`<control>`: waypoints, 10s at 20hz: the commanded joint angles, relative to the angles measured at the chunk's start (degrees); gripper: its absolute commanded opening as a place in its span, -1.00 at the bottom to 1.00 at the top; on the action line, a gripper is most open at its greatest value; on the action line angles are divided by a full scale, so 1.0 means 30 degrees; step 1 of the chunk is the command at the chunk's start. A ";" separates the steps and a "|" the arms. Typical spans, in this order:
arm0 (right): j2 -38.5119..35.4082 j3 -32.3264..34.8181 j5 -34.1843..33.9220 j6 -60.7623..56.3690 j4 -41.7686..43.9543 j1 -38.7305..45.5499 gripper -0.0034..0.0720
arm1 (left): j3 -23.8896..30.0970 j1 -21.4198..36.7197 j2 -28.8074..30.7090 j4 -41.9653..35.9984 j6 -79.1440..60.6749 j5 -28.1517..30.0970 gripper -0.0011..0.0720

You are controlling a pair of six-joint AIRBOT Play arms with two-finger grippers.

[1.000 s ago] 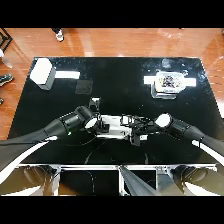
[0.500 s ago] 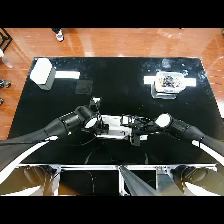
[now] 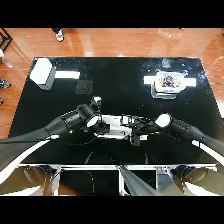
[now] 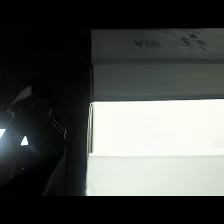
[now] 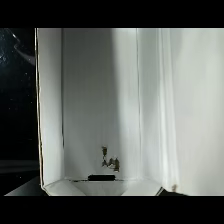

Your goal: Fold the box and place the chain.

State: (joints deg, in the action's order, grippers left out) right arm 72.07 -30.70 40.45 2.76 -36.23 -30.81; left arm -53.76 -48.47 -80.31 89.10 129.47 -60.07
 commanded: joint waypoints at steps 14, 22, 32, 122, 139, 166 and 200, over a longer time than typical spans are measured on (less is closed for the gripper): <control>0.0015 0.0007 0.0000 0.0000 -0.0007 -0.0007 -0.01 | -0.0036 0.0015 -0.0197 0.0066 -0.0022 -0.0080 -0.48; 0.0015 0.0007 0.0007 -0.0007 0.0022 0.0000 0.13 | -0.0036 0.0015 -0.0182 -0.0007 -0.0022 -0.0080 -0.90; -0.3257 -0.0007 0.0000 -0.0357 -0.1858 0.0000 0.87 | -0.0015 0.1027 0.0357 0.0168 0.0401 -0.1158 -0.90; -0.3905 0.0000 -0.3279 -1.1883 -0.0903 -0.1588 -0.85 | 0.0007 0.1049 -0.0131 0.0131 0.0306 -0.0561 -0.90; -0.5515 0.2783 0.4860 -3.0767 -0.3446 0.9231 -0.85 | 0.0007 0.1071 -0.0131 0.0138 0.0306 0.0007 -0.90; -0.1071 -0.1989 0.5362 -2.6920 0.2550 0.2863 0.57 | 0.0007 0.1064 -0.0131 0.0073 0.0291 -0.0219 -0.90; 0.2659 -0.8896 0.5676 -4.1521 -1.4178 -0.4758 0.05 | 0.0007 0.1049 -0.0131 0.0080 0.0291 0.0007 -0.90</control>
State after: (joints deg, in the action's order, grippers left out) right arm 78.37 -55.81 55.94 -119.39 -76.82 -44.18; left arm -53.76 -45.28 -80.68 89.32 130.37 -60.07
